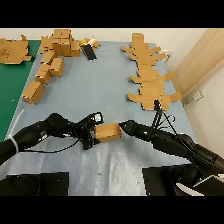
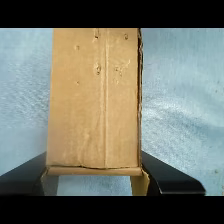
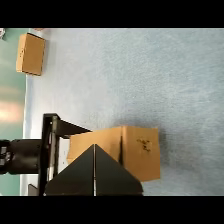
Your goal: Fold the box.
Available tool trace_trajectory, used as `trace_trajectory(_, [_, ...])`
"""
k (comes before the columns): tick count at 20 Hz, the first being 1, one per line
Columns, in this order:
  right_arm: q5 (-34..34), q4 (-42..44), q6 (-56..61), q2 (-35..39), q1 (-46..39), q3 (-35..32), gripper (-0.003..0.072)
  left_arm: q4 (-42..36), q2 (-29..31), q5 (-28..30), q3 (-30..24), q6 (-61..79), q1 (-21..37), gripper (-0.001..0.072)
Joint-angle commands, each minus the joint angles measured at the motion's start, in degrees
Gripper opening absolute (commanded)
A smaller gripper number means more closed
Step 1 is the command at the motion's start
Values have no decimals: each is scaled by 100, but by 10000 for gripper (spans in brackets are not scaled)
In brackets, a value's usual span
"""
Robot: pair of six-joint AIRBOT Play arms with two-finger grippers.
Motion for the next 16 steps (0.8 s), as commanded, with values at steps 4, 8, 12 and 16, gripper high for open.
trace_trajectory(4, [2, -17, 22, -2, 0, 4, 4, 1117, 549, 1078, 7, -1967, 734, 298])
trace_trajectory(8, [2, -17, 22, -2, 0, 4, 4, 1403, 542, 1427, 7, -2288, 2015, 298])
trace_trajectory(12, [52, -17, 22, -2, -4, 4, 4, 1401, 129, 1537, 254, -2380, 3193, 299])
trace_trajectory(16, [131, -15, 31, -2, -4, 4, 4, 1401, -765, 1543, 940, -2699, 3775, 299])
